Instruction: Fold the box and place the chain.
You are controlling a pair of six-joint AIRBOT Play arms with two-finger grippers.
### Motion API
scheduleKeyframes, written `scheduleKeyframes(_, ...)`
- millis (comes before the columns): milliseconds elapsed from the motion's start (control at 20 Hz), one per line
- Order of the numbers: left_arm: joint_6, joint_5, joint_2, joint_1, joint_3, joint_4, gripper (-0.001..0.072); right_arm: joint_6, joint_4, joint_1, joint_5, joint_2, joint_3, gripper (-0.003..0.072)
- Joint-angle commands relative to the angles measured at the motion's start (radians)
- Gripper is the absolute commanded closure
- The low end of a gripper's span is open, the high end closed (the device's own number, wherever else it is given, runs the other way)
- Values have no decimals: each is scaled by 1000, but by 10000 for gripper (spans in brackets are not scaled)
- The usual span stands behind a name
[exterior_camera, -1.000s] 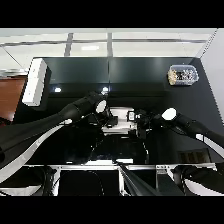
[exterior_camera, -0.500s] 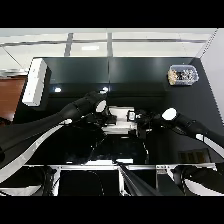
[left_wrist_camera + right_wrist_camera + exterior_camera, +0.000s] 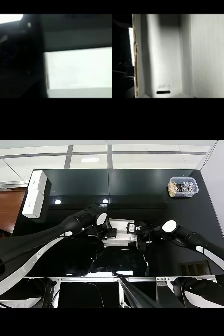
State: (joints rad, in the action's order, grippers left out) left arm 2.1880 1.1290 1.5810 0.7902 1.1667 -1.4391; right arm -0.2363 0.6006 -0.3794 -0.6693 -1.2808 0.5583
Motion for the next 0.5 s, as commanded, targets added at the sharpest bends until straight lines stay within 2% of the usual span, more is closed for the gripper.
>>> scheduleKeyframes(0,-7,-1,1,2,1,5,684,-4,2,-1,0,0,0,610)
scheduleKeyframes(250,-8,-1,1,2,1,8,683,-19,-5,-1,31,0,0,610)
scheduleKeyframes(450,-8,-2,1,1,1,11,683,-18,-5,-1,6,0,0,610)
